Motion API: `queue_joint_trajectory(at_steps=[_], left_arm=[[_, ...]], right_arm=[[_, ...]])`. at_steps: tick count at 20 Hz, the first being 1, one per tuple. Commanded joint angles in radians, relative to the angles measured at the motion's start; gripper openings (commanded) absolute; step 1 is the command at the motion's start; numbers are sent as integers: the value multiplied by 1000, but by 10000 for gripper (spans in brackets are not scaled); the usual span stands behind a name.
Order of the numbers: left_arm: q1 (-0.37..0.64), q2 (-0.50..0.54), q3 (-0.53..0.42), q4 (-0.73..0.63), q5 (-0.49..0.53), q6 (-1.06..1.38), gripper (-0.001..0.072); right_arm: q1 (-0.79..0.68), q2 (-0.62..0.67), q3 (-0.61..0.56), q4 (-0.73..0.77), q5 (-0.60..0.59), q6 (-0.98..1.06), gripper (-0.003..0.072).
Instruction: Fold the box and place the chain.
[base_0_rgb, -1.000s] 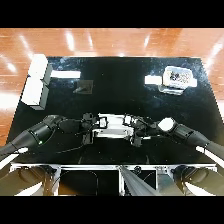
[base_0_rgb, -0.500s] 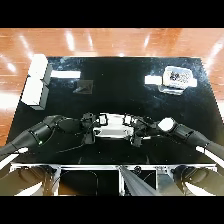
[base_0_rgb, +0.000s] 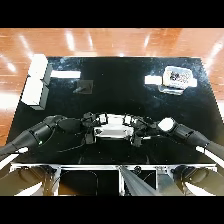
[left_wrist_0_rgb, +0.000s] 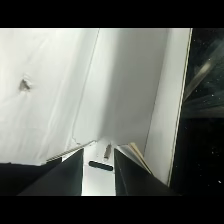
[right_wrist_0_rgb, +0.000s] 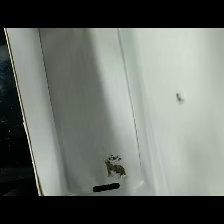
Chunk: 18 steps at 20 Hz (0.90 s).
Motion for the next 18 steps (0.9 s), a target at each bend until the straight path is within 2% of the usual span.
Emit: queue_joint_trajectory(at_steps=[1, 9, 10, 12, 18], left_arm=[[-9, -14, 0, -3, 0, 1, 298], [-31, -25, 0, -3, -30, 0, 300], [-31, -25, 0, -3, -30, 0, 328], [-31, -25, 0, -3, -30, 0, 448], [-31, -25, 0, -3, -30, 0, 461]], right_arm=[[1, 0, 0, 0, 0, 0, 538], [1, 0, 0, 0, 0, 0, 538], [1, 0, 0, 0, 0, 0, 538], [1, 0, 0, 0, 0, 0, 538], [1, 0, 0, 0, 0, 0, 538]])
